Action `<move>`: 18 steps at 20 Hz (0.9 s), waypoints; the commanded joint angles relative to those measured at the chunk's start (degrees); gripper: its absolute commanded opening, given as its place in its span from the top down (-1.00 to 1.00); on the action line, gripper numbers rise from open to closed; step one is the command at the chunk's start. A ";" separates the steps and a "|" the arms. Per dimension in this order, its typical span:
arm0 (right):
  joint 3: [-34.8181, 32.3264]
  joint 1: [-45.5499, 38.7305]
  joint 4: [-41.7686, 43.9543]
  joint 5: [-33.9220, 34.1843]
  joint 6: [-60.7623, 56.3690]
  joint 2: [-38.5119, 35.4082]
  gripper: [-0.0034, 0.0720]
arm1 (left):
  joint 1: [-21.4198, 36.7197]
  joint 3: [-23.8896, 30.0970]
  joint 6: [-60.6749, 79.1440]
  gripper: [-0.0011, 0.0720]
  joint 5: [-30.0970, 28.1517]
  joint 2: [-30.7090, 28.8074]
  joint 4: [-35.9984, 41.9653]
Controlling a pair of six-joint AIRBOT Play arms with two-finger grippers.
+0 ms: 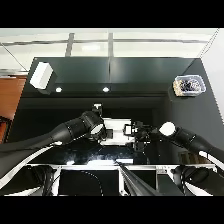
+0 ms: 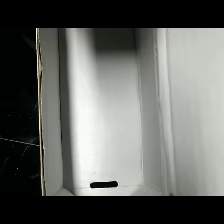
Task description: Fold the box and place the chain.
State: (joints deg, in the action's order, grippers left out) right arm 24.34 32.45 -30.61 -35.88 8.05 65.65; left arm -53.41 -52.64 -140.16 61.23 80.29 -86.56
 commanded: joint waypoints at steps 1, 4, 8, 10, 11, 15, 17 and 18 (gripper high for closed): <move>0.00 0.07 0.09 0.00 -0.09 0.00 -0.26 | -0.04 -0.63 -0.02 -0.08 -0.52 -0.02 0.22; 0.00 0.07 0.09 0.02 -0.09 0.00 -0.26 | -0.04 -0.74 -0.02 -0.07 -0.46 0.00 0.02; 0.00 0.07 0.09 0.02 -0.09 0.00 -0.26 | -0.04 -0.74 0.00 0.26 -0.48 0.00 0.02; 0.00 0.07 0.09 0.02 -0.09 0.00 -0.26 | -0.04 -0.74 0.02 0.57 -0.52 0.00 -0.17; 0.00 0.07 0.09 0.02 -0.11 0.00 -0.26 | -0.04 -0.74 0.02 0.60 -0.50 0.00 -0.17; 0.00 0.07 0.09 0.02 -0.09 0.00 -0.26 | -0.04 -0.74 0.50 0.90 -0.46 0.00 -0.28; 0.00 0.07 0.09 -0.02 -0.09 0.00 -0.26 | -0.04 -0.74 0.76 0.90 -0.48 0.00 -0.42; 0.00 0.07 0.02 -0.02 -0.04 0.00 -0.26 | -0.02 -0.74 0.92 0.90 -0.46 0.00 -0.46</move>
